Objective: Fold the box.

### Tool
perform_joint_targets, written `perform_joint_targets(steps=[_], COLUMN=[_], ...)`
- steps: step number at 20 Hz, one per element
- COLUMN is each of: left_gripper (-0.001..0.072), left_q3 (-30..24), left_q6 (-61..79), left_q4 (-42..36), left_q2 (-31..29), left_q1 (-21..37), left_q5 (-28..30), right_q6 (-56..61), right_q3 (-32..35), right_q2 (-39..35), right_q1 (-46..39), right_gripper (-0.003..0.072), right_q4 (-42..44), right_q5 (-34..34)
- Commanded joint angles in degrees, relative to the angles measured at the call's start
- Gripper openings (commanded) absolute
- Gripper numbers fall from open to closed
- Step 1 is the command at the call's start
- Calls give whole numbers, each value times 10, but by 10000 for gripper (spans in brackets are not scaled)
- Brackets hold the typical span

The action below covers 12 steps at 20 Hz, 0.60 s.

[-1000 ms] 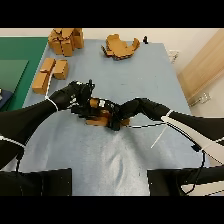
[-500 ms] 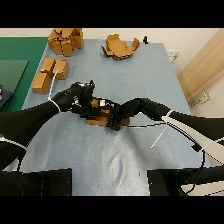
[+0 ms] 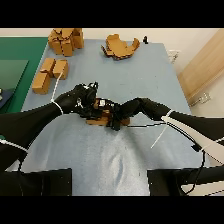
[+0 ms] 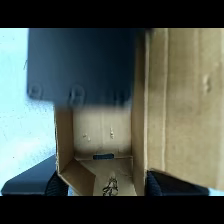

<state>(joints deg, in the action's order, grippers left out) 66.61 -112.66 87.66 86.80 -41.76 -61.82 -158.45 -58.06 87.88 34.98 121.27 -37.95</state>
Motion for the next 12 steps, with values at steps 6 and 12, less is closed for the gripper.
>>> perform_joint_targets(steps=[6,12], left_gripper=[531,655], left_q3=[-12,-113], left_q6=[170,528], left_q4=[-108,-313], left_q2=[-52,-160], left_q1=[83,266], left_q5=[-1,-23], right_q6=[5,5], right_q3=[0,1], right_q2=[0,0], right_q1=[0,0], right_gripper=[404,404], right_q4=[0,0], right_q5=[-5,-6])
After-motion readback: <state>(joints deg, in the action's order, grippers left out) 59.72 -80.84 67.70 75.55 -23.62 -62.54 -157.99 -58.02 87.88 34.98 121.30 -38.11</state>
